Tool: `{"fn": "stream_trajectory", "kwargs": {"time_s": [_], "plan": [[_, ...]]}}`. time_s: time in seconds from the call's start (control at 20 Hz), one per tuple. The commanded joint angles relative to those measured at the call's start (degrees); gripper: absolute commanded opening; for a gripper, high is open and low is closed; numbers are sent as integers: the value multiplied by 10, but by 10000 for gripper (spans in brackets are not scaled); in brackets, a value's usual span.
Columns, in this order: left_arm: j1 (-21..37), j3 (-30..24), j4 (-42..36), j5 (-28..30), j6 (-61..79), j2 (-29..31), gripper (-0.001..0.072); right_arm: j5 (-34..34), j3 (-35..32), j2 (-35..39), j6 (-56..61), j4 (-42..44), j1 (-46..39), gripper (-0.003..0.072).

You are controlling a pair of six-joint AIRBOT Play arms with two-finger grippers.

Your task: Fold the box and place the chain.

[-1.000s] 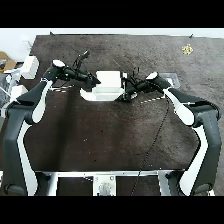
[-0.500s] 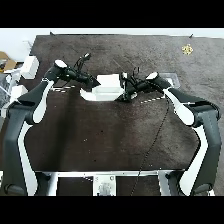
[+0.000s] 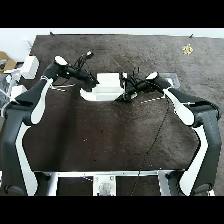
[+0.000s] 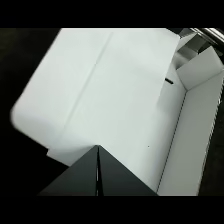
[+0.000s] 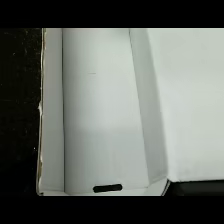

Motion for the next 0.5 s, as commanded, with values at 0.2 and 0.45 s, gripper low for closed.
{"fn": "stream_trajectory", "kwargs": {"time_s": [0.2,0.45], "plan": [[39,2,-4,-92,1,92,11,0,0,0,1,0,0,440],[31,-57,90,-103,111,85,698,0,0,0,1,0,0,440]]}}
